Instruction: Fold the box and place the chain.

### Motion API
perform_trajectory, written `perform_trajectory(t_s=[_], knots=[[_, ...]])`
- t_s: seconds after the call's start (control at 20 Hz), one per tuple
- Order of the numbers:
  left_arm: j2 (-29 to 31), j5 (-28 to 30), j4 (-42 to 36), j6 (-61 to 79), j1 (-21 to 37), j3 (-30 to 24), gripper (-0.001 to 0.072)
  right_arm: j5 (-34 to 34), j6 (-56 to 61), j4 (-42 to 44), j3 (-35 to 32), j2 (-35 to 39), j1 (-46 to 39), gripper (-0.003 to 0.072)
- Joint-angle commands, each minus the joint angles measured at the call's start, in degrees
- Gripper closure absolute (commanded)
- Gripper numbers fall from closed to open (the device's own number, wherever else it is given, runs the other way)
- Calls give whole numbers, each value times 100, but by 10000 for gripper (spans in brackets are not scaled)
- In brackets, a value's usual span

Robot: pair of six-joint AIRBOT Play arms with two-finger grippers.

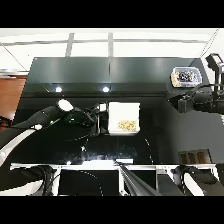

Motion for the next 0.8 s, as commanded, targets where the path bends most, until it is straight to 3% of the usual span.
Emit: perform_trajectory(t_s=[0.0, 0.4, 0.7, 0.75], knots=[[-140, 103, -37, -13, -103, 107, 3, 52, 0, 22, 4, 2, 0, 301], [-162, 199, -46, 149, -157, 116, 4, 79, 0, 22, 4, 0, 2, 301], [-208, 691, -42, 166, -422, 144, 8, -7, 2, 20, 4, 0, 2, 296], [-214, 686, -20, 166, -442, 144, 17, -4, 7, 17, 4, 0, 4, 87]])
